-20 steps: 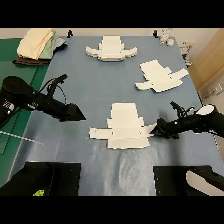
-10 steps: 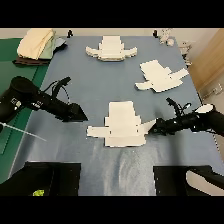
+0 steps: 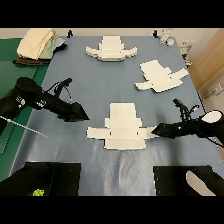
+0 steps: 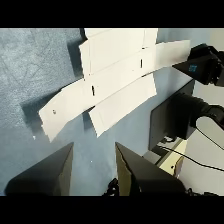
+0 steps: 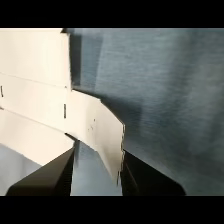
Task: Fold the box.
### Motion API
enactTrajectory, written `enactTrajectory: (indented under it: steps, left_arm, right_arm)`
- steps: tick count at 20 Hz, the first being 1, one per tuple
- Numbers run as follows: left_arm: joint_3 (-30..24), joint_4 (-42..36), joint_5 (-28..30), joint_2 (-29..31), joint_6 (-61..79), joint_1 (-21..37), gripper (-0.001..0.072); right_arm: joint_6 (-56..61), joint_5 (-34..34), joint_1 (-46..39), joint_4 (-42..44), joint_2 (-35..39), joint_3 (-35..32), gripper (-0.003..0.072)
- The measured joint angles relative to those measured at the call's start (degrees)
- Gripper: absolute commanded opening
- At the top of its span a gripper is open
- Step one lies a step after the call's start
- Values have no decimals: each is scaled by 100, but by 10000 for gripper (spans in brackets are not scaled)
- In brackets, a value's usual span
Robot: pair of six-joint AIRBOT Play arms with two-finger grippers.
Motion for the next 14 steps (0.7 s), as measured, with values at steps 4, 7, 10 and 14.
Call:
enactTrajectory:
  steps: [4,7,10,14]
  left_arm:
    - [0,-28,-63,-13,0,0,388]
    - [0,-37,-92,-13,0,0,389]
    - [0,-39,-125,-13,4,0,388]
    - [0,-42,-140,-13,17,0,388]
  right_arm:
    - [205,-55,-17,-247,-275,437,416]
    - [247,173,-24,-203,-695,638,414]
    - [186,428,-24,70,-1169,697,413]
    - [-48,584,-24,592,-1480,680,269]
